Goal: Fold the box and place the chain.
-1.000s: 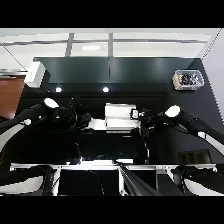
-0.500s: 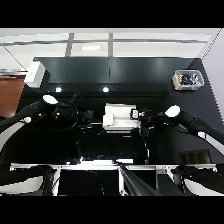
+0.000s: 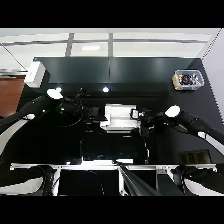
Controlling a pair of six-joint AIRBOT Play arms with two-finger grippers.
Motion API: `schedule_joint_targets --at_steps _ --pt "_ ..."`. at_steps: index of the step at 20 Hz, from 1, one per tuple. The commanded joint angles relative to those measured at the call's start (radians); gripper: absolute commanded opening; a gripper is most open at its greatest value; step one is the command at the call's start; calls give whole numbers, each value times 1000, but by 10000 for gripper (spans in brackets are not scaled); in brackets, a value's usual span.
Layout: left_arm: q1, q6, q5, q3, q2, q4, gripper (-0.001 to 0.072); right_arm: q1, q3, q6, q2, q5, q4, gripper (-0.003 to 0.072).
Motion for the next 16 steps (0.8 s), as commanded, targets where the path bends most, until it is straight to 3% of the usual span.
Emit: schedule_joint_targets --at_steps 1,3,6,12,16 --pt "-43 -13 21 39 0 1 495 1 0 0 0 0 -2 476" --pt "-60 -79 26 58 0 39 495 1 0 0 0 0 -2 476" --pt "-82 -289 62 87 0 200 495 1 0 0 0 0 -2 476" --pt "-159 -368 152 108 0 235 482 1 0 0 0 0 -2 476" --pt "-206 -518 179 108 0 381 482 1 0 0 0 0 -2 476"
